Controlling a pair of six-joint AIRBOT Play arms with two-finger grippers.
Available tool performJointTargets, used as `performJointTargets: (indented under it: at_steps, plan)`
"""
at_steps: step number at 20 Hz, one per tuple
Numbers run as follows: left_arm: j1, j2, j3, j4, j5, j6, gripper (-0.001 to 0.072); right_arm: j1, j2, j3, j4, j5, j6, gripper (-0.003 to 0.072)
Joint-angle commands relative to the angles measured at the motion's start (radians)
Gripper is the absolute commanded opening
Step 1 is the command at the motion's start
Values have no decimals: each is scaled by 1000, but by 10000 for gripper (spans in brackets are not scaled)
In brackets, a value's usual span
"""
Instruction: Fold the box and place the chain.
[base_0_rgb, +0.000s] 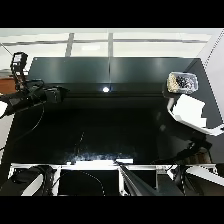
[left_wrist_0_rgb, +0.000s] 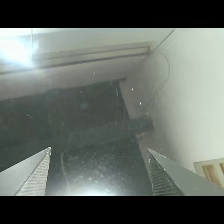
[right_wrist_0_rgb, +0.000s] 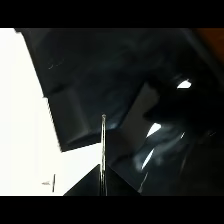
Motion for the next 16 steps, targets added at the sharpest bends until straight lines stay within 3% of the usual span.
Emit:
performJointTargets:
  at_steps: [1,5,9,16]
  plan:
    - [0,-1,0,-25,29,0,709,5,-2,2,54,-125,-48,21]
    - [0,-1,0,-99,27,0,709,70,19,1,92,-186,-51,22]
    - [-7,0,0,-136,-24,0,709,256,50,1,237,-163,-31,21]
    - [-48,-5,0,-117,-17,0,709,771,207,-11,239,246,407,22]
